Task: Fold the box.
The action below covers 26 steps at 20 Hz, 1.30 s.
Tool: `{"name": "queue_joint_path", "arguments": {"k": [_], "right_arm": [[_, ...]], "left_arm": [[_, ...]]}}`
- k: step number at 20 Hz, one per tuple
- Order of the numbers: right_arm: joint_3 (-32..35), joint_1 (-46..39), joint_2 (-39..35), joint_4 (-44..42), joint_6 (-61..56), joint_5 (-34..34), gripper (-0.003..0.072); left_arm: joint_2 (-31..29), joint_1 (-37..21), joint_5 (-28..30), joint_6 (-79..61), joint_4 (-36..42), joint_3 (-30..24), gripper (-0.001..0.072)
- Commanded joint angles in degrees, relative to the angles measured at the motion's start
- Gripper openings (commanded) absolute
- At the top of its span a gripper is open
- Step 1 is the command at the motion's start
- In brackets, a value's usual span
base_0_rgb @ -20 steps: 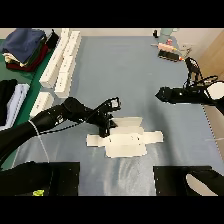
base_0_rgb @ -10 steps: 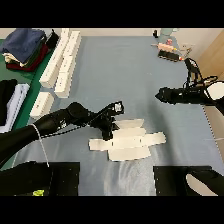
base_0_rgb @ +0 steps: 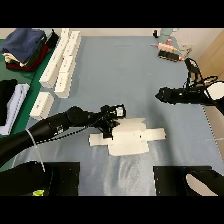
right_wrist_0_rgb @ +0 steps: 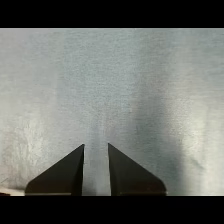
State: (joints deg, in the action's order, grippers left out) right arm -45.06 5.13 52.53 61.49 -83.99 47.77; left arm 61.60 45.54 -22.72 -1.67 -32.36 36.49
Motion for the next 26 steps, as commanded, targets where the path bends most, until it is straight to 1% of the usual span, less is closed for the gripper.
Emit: {"name": "queue_joint_path", "arguments": {"k": [1,3,6,10,18,21,22,25,26], "right_arm": [[0.0,0.0,0.0,0.0,0.0,0.0,0.024],[0.0,0.0,0.0,0.0,0.0,-0.1,0.024],[0.0,0.4,0.0,0.0,0.0,0.0,0.024],[0.0,0.4,0.0,-0.6,0.0,0.0,0.024],[0.0,0.4,-0.1,-1.0,0.0,1.2,0.024],[0.0,0.4,-0.1,-1.1,0.0,1.4,0.024],[0.0,0.3,-0.1,-1.2,0.0,1.4,0.024],[0.0,0.4,-0.1,-1.3,0.0,1.3,0.024],[0.0,0.3,-0.1,-1.3,0.0,1.3,0.024]], "left_arm": [[-3.6,1.3,7.8,-2.4,-0.9,-0.1,0.0013],[-3.8,1.9,7.7,-2.9,-0.9,-0.7,0.0012],[-3.7,4.5,10.7,-3.1,-0.9,-3.5,0.0012],[-3.3,5.6,10.6,-2.8,0.4,-6.1,0.0012],[-2.3,5.7,10.5,-2.8,2.6,-7.4,0.0013],[-2.4,7.1,10.4,-2.9,2.6,-8.0,0.0013],[-2.9,7.9,11.0,-3.3,2.5,-8.0,0.0013],[-6.3,9.1,16.2,-5.2,2.5,-8.0,0.0014],[-7.6,9.1,16.3,-6.5,2.4,-8.0,0.0014]]}}
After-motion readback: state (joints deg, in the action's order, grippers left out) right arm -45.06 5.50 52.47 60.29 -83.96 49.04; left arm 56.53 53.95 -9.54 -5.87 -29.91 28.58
